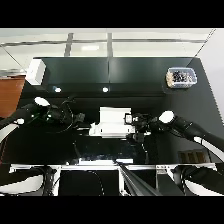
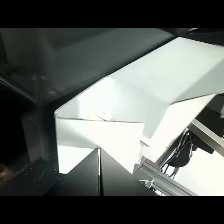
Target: Fold the box and place the chain.
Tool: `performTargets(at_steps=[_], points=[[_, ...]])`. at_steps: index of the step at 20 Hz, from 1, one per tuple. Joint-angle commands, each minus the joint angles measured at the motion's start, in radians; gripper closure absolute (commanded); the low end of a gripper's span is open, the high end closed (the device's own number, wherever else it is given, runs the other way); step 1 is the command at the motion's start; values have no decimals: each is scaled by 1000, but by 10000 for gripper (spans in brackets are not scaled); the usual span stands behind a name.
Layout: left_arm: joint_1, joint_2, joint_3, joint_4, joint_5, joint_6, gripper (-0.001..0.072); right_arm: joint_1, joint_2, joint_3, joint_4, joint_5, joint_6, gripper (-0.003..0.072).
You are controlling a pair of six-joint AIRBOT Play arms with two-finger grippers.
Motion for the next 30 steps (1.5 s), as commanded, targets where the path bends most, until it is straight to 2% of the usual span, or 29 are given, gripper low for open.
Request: performTargets(at_steps=[1, 6, 9, 14, 16, 20, 25, 27, 28, 29, 30], points=[[-3, -1, 37, 74, -9, 13, 684, 0, 0, 1, 0, 0, 0, 520], [-4, -1, 47, 276, 63, -153, 685, 0, 0, 1, 0, 0, 0, 520], [-8, -1, 46, 278, 72, -164, 685, 0, 0, 1, 0, 0, 0, 520], [-45, -1, -26, 225, 104, -162, 685, 0, 0, 1, 0, 0, 0, 519], [-58, -1, -57, 117, 131, -73, 685, 0, 0, 1, 0, 0, 0, 519], [-57, 0, -62, -137, 128, 177, 685, 0, 0, 1, 0, 0, 0, 519], [-58, 16, -42, -154, 116, 219, 685, 0, 0, 1, 0, 0, 0, 520], [-58, 17, -25, -154, 75, 219, 679, 0, 0, 1, 0, 0, 0, 520], [-58, 17, -18, -154, 55, 219, 550, 0, 0, 1, 0, 0, 0, 520], [-58, 17, -14, -154, 33, 218, 252, 0, 0, 1, 0, 0, 0, 520], [-58, 17, -13, -154, 11, 216, 20, 0, 0, 1, 0, 0, 0, 519]])
